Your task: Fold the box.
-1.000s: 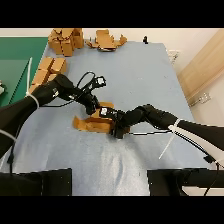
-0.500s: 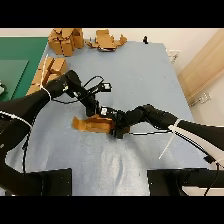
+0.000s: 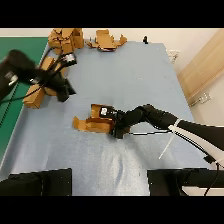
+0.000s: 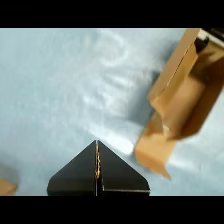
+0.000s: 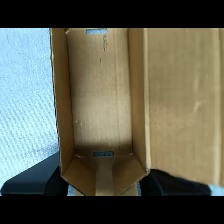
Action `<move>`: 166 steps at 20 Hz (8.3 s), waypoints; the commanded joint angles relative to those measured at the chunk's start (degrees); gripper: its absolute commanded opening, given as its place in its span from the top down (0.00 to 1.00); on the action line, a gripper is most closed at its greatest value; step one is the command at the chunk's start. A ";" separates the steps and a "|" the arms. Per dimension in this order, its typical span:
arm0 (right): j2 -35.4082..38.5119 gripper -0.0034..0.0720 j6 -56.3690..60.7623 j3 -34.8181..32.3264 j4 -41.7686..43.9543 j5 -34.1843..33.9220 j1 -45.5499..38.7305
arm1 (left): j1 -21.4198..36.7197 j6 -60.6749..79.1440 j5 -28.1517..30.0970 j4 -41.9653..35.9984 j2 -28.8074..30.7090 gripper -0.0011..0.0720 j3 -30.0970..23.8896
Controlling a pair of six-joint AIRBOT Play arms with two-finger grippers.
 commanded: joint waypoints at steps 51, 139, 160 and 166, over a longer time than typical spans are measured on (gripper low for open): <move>-0.04 0.94 0.07 -0.02 1.57 -0.70 0.00 | -21.31 18.95 17.97 -1.18 -2.86 0.90 -20.31; -0.09 0.94 0.02 -0.02 3.91 -0.94 0.00 | 0.79 -24.79 -6.21 -24.52 -15.58 0.31 -14.97; -0.09 0.94 0.02 -0.02 4.00 -0.92 0.00 | -21.70 -66.23 9.05 6.82 -7.34 0.31 -8.79; -0.09 0.94 0.02 -0.02 4.13 -0.92 0.00 | -24.20 -80.08 10.43 17.00 -7.34 0.31 -8.79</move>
